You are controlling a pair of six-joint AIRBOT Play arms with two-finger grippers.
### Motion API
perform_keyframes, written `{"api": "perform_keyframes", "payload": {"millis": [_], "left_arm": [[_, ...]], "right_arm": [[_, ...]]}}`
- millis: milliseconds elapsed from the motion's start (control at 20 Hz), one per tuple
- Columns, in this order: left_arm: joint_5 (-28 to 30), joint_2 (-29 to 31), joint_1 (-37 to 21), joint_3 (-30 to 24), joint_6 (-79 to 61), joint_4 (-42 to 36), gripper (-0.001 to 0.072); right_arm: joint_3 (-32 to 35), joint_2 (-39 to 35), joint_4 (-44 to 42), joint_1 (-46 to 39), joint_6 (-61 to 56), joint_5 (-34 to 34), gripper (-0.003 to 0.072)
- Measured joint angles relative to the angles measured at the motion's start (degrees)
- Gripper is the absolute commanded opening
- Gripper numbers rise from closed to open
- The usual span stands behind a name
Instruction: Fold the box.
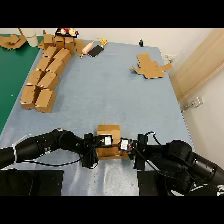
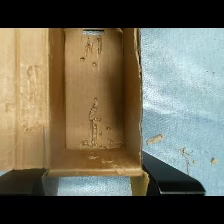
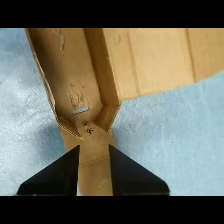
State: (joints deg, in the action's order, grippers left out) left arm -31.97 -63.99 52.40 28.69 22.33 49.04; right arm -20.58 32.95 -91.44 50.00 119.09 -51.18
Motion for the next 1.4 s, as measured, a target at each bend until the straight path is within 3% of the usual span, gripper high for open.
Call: {"api": "perform_keyframes", "payload": {"millis": [250, 600, 800, 1100, 1400], "left_arm": [[0.0, 0.0, 0.0, 0.0, 0.02, 0.0, 0.0382], [0.0, 0.0, 0.0, 0.0, 0.02, -0.07, 0.0382], [0.0, 0.0, 0.0, 0.0, 0.02, -0.13, 0.0382], [0.0, 0.0, 0.0, 0.0, 0.04, -0.15, 0.0382], [0.0, 0.0, 0.0, 0.0, 0.04, -0.17, 0.0382]], "right_arm": [[0.92, -1.11, -7.06, -2.4, 5.27, 3.65, 0.0368], [3.78, -2.29, -23.45, -18.88, 27.47, 1.36, 0.0369], [4.02, -1.46, -26.25, -22.49, 32.96, -1.57, 0.0372], [4.02, -2.1, -27.41, -23.67, 31.02, -5.9, 0.0372], [4.07, 0.11, -28.44, -23.8, 37.64, -1.7, 0.037]]}}
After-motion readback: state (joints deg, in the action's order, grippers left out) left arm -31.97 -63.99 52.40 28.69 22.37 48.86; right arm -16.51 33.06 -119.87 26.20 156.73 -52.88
